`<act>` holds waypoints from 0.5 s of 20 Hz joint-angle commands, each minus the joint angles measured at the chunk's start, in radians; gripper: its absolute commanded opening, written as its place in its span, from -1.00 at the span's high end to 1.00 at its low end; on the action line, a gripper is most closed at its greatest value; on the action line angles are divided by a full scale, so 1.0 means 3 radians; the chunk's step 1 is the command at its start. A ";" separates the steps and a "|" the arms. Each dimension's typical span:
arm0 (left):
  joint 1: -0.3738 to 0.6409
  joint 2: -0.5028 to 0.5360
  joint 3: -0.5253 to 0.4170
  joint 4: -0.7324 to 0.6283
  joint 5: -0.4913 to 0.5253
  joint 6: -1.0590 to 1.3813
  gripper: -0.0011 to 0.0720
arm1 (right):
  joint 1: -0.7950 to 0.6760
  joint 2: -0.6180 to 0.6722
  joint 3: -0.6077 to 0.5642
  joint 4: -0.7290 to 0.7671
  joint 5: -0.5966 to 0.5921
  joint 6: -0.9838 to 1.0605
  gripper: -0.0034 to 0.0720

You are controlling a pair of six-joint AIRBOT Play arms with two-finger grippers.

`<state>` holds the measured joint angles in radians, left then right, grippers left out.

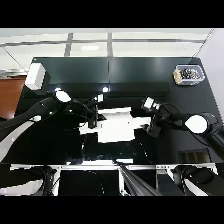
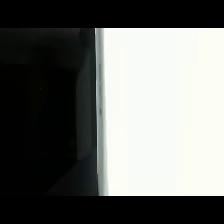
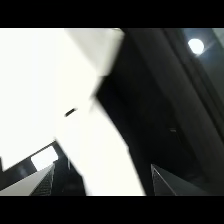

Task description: Fold the box and place the chain.

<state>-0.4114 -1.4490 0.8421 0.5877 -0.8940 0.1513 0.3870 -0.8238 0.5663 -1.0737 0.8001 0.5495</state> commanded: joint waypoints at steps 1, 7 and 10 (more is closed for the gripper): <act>-0.0098 -0.0019 -0.0011 0.0047 0.0161 0.0093 0.89 | 0.0123 -0.0009 -0.0100 -0.0080 0.0164 -0.0444 -0.96; -0.0098 -0.0182 -0.0011 0.0050 0.0090 0.0094 0.89 | 0.0239 -0.0075 -0.0376 0.0076 -0.0001 -0.0715 -0.96; -0.0098 -0.0193 -0.0011 0.0048 0.0090 0.0094 0.89 | 0.0337 -0.0198 -0.0376 0.0200 -0.0011 -0.0881 -0.96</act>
